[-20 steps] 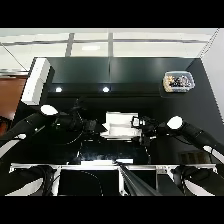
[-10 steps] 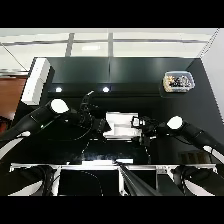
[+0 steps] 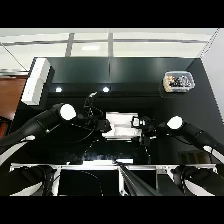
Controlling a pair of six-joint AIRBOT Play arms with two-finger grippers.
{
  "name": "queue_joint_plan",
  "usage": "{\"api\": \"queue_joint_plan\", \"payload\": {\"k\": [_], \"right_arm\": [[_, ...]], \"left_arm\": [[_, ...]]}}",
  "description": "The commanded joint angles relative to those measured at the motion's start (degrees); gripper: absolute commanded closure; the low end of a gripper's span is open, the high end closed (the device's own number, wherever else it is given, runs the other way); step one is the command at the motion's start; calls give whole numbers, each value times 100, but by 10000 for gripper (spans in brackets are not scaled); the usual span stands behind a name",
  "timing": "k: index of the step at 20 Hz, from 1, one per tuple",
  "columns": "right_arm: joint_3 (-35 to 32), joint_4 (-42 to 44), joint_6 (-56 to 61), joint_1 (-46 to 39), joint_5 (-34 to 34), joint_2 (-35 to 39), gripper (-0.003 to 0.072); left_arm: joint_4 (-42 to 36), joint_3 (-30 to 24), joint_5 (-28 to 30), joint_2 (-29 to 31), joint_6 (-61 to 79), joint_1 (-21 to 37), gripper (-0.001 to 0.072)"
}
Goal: Fold the box and place the chain.
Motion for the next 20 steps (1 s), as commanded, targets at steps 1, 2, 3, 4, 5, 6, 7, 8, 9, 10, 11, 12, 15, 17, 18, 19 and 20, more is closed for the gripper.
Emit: {"api": "queue_joint_plan", "payload": {"k": [1,2,3,4,5,6,7,8,9,10,11,12,15,17,18,19,20], "right_arm": [[4,0,0,0,0,4,617],[4,2,0,0,2,4,617],[4,2,0,0,0,4,617],[4,0,0,0,0,4,618],[4,0,0,0,0,4,617],[4,2,0,0,0,4,617],[4,0,0,0,0,4,617],[4,0,0,0,0,4,617],[4,0,0,0,0,4,617],[4,0,0,0,0,4,617],[4,0,0,0,0,4,617],[4,2,0,0,0,4,617],[4,0,0,0,-2,4,617],[4,0,0,0,-2,2,617],[4,0,0,0,-2,4,617],[4,2,0,0,-2,4,617],[4,0,0,0,-2,4,617]], "left_arm": [[389,11,337,2,-636,-195,212],[422,11,330,2,-719,-197,212],[420,15,328,2,-730,-197,212],[420,42,313,0,-732,-199,213],[439,87,302,0,-750,-221,212],[507,151,284,0,-776,-267,213],[673,229,227,0,-964,-315,213],[876,297,131,0,-1217,-348,213],[1073,356,15,0,-1486,-380,212],[1196,402,-103,0,-1635,-391,213],[1237,424,-170,-2,-1676,-404,213],[1255,428,-199,-4,-1766,-407,213],[1307,428,-177,-74,-1941,-468,215],[1362,455,-131,-177,-2024,-553,215],[1447,485,-125,-234,-2098,-601,215],[1491,531,-122,-306,-2105,-634,215],[1491,588,-142,-389,-2116,-660,215]]}}
